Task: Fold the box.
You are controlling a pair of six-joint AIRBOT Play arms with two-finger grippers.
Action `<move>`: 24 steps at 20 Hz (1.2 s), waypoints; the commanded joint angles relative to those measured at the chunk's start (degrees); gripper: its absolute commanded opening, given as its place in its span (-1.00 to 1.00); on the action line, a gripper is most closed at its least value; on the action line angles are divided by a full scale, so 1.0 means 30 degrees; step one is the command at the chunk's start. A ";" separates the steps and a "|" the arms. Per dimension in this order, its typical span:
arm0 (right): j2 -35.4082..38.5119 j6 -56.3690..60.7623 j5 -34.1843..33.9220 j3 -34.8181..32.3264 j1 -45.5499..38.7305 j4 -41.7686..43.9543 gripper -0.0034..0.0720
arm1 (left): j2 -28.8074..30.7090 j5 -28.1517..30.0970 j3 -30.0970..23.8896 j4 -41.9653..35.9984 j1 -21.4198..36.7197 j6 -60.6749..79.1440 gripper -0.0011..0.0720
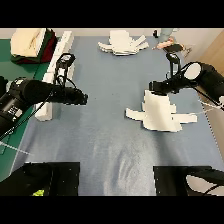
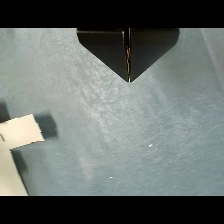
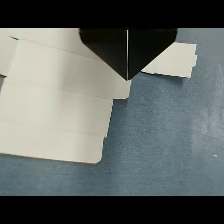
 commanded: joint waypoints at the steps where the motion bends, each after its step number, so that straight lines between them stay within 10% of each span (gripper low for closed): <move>1: -0.0066 0.0000 -0.0029 0.0109 0.0073 0.0058 -0.90 | 0.0007 0.0015 -0.0007 -0.0022 0.0007 0.0007 -0.92; 4: -0.0066 0.0182 0.0481 0.0109 0.0066 0.0051 -0.83 | 0.0007 0.0015 -0.0007 -0.0022 0.0007 0.0007 -0.92; 6: -0.0073 0.1763 0.0714 0.0211 -0.0364 -0.0743 -0.09 | 0.0007 0.0015 -0.0007 -0.0022 0.0007 0.0000 -0.92; 10: -0.0372 0.1639 0.3665 0.1537 -0.5042 -0.2856 0.00 | 0.0007 0.0007 -0.0007 -0.0022 0.0007 0.0000 -0.92; 12: -0.0765 0.0219 0.4874 0.1858 -0.8531 -0.2200 0.51 | 0.0007 0.0015 -0.0007 -0.0022 0.0007 0.0000 -0.92; 17: -0.3956 -0.5705 0.7963 0.1858 -1.5365 0.1843 0.51 | 0.0007 0.1464 -0.0007 -0.0036 0.0007 0.0000 -0.92; 24: -0.7701 -0.9027 1.0440 0.3555 -1.7201 0.4612 0.51 | 0.0007 0.2062 -0.0007 -0.0692 0.0000 -0.0007 -0.92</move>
